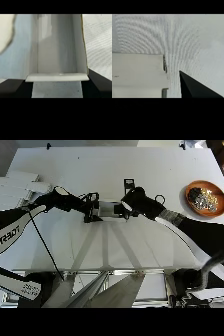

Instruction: Fold the box and place the chain.

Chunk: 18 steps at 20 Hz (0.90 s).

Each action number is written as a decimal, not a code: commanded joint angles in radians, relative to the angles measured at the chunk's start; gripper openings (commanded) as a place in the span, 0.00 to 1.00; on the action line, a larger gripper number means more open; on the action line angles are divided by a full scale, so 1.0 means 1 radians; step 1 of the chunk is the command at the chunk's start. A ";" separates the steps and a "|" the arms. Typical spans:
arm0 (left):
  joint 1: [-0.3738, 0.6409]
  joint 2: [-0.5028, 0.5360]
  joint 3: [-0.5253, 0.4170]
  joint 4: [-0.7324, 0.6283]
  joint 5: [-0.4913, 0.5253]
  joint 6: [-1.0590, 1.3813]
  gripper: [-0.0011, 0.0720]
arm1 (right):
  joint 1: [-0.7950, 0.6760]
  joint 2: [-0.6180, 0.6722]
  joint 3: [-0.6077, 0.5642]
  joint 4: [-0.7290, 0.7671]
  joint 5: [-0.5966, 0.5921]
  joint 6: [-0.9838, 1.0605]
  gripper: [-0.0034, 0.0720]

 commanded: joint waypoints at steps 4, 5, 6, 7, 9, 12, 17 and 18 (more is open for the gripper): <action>0.001 0.000 0.000 0.000 0.000 0.000 0.40 | 0.006 -0.032 0.009 -0.001 0.012 0.081 0.47; 0.001 0.000 0.000 0.000 0.000 0.000 0.40 | 0.006 -0.037 0.010 0.000 0.012 0.081 0.47; 0.001 0.000 0.000 0.000 0.000 -0.001 0.40 | 0.006 -0.040 0.013 -0.001 0.012 0.081 0.46; 0.001 0.000 0.000 0.000 0.000 0.000 0.40 | 0.006 -0.040 0.014 -0.002 0.012 0.080 0.43; 0.001 0.000 0.000 0.000 0.000 -0.001 0.40 | 0.005 -0.041 0.015 -0.002 0.003 0.080 0.27; 0.001 0.000 0.000 0.000 0.000 0.000 0.40 | 0.006 -0.042 0.015 0.002 -0.039 0.080 0.06; 0.001 0.000 0.000 0.000 0.000 0.000 0.40 | 0.006 -0.042 0.015 0.007 -0.060 0.080 0.06; 0.001 0.000 0.000 0.000 0.000 -0.001 0.40 | 0.006 -0.042 0.015 0.006 -0.064 0.079 0.06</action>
